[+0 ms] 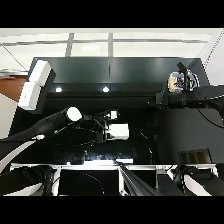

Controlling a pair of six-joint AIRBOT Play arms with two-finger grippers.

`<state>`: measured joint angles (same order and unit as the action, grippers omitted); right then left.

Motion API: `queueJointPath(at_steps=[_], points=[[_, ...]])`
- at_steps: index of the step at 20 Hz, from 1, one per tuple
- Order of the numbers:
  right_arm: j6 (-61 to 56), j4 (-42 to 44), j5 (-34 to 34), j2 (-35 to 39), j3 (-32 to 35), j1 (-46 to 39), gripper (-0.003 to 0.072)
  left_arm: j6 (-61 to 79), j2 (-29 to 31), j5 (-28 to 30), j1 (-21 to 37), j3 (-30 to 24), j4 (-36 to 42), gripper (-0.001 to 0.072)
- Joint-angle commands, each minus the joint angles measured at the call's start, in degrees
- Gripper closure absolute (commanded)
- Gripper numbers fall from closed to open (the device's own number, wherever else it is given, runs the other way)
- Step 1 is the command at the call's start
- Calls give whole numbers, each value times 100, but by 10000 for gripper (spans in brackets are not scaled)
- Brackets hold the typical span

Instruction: Fold the box and place the chain.

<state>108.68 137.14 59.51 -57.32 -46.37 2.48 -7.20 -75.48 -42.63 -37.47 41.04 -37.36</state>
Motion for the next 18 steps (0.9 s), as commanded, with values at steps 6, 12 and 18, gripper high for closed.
queueJointPath(at_steps=[6,12,18], points=[[114,-35,-9,37,-4,-756,665,-3136,1344,-1847,2131,0,-2227,389],[461,-35,-83,37,-4,-765,665,-3449,2601,-2658,5803,-4,-3165,390],[544,-79,-219,37,-2,-761,665,-3554,2424,-2468,8336,-7,-3101,381]])
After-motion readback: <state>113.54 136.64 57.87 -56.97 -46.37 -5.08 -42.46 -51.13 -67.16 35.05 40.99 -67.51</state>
